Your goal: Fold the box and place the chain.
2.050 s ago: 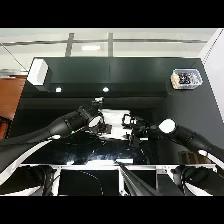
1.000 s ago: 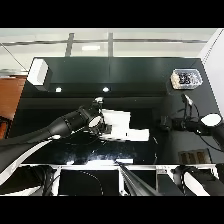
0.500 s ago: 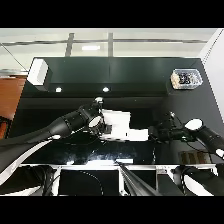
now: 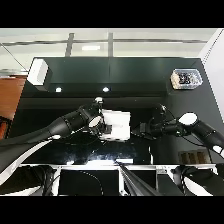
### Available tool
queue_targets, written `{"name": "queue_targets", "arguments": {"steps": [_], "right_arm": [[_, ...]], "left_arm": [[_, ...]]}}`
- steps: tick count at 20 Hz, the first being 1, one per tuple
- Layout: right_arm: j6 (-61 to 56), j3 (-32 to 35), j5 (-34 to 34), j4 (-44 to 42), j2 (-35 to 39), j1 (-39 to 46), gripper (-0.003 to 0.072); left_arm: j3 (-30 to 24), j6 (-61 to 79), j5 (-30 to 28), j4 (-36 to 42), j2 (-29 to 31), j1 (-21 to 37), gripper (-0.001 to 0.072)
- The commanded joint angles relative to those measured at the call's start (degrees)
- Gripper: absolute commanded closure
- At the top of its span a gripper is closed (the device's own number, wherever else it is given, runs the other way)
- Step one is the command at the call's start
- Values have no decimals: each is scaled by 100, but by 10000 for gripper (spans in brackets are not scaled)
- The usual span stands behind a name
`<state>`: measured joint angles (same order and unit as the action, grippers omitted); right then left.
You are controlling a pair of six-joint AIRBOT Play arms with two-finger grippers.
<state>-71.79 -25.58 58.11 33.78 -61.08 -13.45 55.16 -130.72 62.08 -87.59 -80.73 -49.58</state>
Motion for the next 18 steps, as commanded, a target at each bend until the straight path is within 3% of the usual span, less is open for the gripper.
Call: {"name": "queue_targets", "arguments": {"steps": [1, 5, 6, 11, 13, 15, 18], "right_arm": [[109, -339, 212, -11, -4, -122, -23], [-179, -365, -323, 46, -4, -695, -14], [-411, -369, -522, 175, -4, -868, 89], [-2304, -776, -1152, 1716, -28, -1832, 114], [-3014, -994, -1189, 2223, -149, -2133, 115], [-3449, -1147, -1156, 2378, -289, -2334, 203], [-4087, -1346, -1084, 2765, -496, -2500, 210]], "left_arm": [[0, 2, -4, -31, -2, 2, 678], [0, 4, -4, -48, -2, 2, 678], [0, 4, -4, -48, -2, 2, 678], [0, 4, -13, -50, -2, 7, 678], [0, 4, -13, -50, -2, 7, 678], [0, 2, -37, -50, -2, 7, 678], [0, 2, -50, -50, -2, 7, 678]]}}
